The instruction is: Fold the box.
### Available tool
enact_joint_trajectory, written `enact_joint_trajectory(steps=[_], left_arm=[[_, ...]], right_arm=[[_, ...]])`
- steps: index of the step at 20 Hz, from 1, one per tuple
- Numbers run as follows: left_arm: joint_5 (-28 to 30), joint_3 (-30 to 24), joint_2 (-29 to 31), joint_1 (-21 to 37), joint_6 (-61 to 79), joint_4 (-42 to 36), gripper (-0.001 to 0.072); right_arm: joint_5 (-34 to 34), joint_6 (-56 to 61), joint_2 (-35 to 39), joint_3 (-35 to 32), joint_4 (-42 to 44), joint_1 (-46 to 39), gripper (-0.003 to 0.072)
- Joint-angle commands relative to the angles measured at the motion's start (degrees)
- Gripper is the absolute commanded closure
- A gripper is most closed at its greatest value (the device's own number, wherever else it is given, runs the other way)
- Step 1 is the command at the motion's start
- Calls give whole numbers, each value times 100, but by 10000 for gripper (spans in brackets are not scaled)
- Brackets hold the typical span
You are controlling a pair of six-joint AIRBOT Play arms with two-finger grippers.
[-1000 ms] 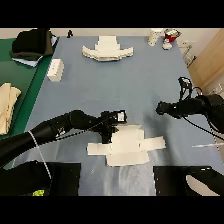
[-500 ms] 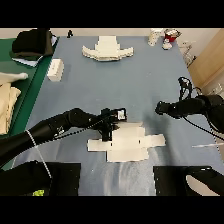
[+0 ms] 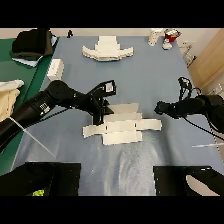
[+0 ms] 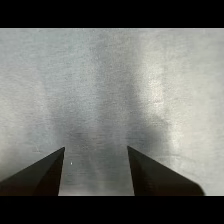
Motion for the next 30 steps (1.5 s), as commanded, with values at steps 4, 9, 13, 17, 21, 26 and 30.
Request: enact_joint_trajectory(steps=[4,9,13,17,21,26,30], left_arm=[[39,-7,-42,-26,105,-319,699],[1974,-1086,817,-839,820,-299,700],[3093,-2052,1268,-1622,1073,-297,700],[3781,-2494,1154,-2232,1158,-297,699],[3777,-2490,986,-2245,1152,-299,698],[2330,-1961,887,-1574,957,-299,698],[846,-1209,326,-754,911,-306,697]], right_arm=[[118,35,-4,4,11,-2,99],[120,37,-2,4,11,-2,98],[164,37,-2,4,9,-2,99],[175,39,-2,4,31,-2,99],[157,39,-2,4,66,-2,99],[160,37,-2,4,133,-2,99],[160,37,-4,4,136,0,99]])
